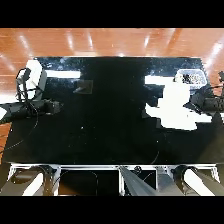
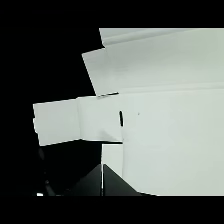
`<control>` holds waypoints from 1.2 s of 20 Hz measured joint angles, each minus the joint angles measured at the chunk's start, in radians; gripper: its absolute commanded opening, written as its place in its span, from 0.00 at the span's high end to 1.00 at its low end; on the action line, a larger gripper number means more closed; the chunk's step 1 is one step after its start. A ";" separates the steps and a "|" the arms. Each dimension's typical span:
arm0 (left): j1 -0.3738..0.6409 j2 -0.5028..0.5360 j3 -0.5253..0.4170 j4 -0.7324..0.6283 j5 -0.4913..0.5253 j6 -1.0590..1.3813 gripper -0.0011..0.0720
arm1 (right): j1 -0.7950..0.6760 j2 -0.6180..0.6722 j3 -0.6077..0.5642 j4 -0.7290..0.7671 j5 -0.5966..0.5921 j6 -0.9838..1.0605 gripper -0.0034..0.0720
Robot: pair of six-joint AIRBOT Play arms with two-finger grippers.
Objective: Fold the box and place the chain.
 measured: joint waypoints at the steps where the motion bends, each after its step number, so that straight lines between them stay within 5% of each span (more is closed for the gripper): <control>1: 0.000 0.000 0.000 0.000 0.002 0.000 0.95 | 0.000 0.000 0.000 0.000 0.000 0.000 0.92; 24: 0.000 -0.001 0.000 -0.013 0.014 -0.002 0.96 | 0.000 0.000 0.000 0.050 -0.070 0.000 0.91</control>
